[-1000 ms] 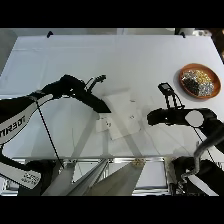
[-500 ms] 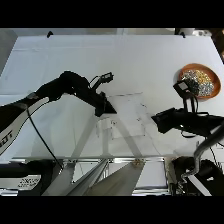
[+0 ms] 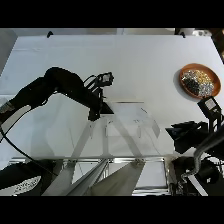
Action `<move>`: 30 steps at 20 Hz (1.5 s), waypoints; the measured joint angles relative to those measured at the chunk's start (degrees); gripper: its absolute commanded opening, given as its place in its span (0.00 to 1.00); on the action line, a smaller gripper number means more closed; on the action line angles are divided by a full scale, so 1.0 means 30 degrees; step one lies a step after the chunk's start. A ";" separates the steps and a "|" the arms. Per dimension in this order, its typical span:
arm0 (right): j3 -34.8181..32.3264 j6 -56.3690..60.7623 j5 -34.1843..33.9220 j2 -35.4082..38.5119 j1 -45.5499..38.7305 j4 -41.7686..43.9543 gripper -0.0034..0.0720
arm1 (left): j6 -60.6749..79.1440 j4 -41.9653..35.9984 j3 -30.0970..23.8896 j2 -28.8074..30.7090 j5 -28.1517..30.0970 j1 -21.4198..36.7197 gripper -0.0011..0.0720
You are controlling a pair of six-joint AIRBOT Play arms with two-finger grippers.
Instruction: Fold the box and place the chain.
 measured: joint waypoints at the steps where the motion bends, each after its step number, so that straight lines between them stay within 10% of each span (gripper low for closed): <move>1: 0.0000 0.0080 0.0058 0.0117 0.0000 -0.0058 0.44 | 0.0022 -0.0036 -0.0379 0.0087 -0.0648 -0.0095 0.02; 14: -0.0036 0.0204 -0.1290 0.0430 0.0000 -0.0306 0.44 | 0.1027 0.1421 -0.2965 -0.1020 -0.7482 -0.1501 0.02; 30: -0.0044 0.0197 -0.2463 0.0430 0.0000 -0.0335 0.43 | 0.1071 0.0364 -0.2994 -0.1858 -0.9500 -0.3810 0.02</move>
